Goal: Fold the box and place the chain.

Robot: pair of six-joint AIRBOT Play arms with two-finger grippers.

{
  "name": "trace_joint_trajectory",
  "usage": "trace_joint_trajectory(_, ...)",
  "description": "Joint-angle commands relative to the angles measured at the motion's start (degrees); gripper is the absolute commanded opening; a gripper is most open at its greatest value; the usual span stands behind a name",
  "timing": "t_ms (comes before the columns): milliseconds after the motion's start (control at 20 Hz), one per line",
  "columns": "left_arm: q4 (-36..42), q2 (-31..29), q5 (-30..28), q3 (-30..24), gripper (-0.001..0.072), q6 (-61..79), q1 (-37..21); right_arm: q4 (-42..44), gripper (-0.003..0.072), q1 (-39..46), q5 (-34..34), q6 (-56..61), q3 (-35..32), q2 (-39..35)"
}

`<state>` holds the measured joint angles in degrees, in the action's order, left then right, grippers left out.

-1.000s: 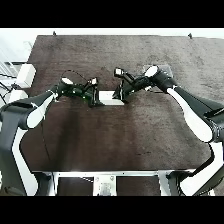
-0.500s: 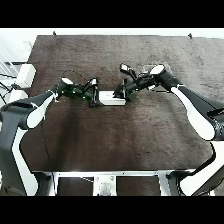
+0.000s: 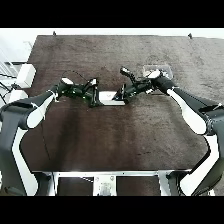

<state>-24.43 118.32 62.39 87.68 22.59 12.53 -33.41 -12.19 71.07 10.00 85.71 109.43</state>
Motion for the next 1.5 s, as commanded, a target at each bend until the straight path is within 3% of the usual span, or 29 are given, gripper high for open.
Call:
trace_joint_trajectory(0, 0.04, -0.04, 0.02, 0.04, 0.0583, -0.04, -0.02, -2.67, 0.0008, -0.04, -0.04, 1.68, 0.31, -0.13)
trace_joint_trajectory(200, 0.04, -0.04, 0.02, 0.04, 0.0583, -0.04, -0.02, 0.22, 0.0007, 0.09, -0.09, 1.55, 0.68, -9.60)
trace_joint_trajectory(400, 0.04, -0.04, 0.02, 0.04, 0.0583, -0.04, -0.02, 1.42, 0.0006, 2.19, -0.74, 7.13, -0.61, -26.99)
trace_joint_trajectory(500, 0.04, -0.04, 0.00, 0.04, 0.0583, -0.04, -0.02, 1.03, 0.0006, 4.28, -5.29, 11.61, -5.22, -36.24)
trace_joint_trajectory(800, 0.04, -0.04, 0.02, 0.04, 0.0583, -0.04, -0.02, 0.96, 0.0007, 12.48, -33.86, 16.20, -37.66, -69.75)
trace_joint_trajectory(1000, 0.04, -0.04, 0.02, 0.04, 0.0583, -0.04, -0.02, 1.05, 0.0007, 13.40, -50.31, 17.05, -57.72, -87.41)
trace_joint_trajectory(1150, 0.04, -0.04, 0.02, 0.04, 0.0584, -0.04, -0.02, 1.05, 0.0007, 13.46, -55.06, 19.41, -68.15, -95.76)
trace_joint_trajectory(1350, 0.04, -0.04, 0.02, 0.04, 0.0583, -0.04, -0.02, 1.09, 0.0007, 13.46, -67.28, 26.47, -78.99, -103.32)
trace_joint_trajectory(1450, 0.07, -0.04, 0.04, 0.04, 0.0583, -0.04, -0.02, 1.49, 0.0005, 13.44, -68.02, 31.93, -81.94, -104.52)
